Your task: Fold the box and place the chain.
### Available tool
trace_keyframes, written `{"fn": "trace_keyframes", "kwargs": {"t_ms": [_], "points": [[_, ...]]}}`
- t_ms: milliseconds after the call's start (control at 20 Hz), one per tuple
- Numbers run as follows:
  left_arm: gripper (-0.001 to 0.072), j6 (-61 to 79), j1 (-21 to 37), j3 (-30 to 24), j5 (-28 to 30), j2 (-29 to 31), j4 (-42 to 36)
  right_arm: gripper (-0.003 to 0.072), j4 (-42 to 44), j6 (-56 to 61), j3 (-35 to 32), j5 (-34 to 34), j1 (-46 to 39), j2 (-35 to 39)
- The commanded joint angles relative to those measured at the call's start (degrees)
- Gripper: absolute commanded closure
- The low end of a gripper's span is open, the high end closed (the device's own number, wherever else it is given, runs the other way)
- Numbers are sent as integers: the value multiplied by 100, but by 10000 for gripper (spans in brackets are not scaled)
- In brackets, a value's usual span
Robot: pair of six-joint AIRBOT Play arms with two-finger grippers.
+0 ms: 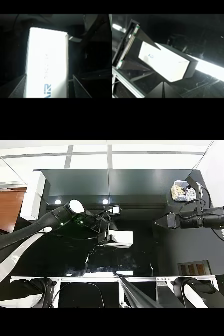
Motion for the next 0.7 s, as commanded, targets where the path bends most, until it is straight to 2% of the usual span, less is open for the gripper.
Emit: {"fn": "trace_keyframes", "kwargs": {"t_ms": [0, 300, 450, 650], "points": [[-2, -22, -9, 13, -2, -24, 22, 667, -13, -4, 4, -7, -4, 2], [-4, 133, -101, 13, 98, -24, 160, 668, -44, -4, 4, -7, -4, 2], [-5, 133, -391, 13, 426, -42, 538, 667, -44, -4, 4, -9, -4, 2], [-5, 26, -778, 13, 1132, -234, 586, 667, -42, -4, 4, -11, -4, 2]]}}
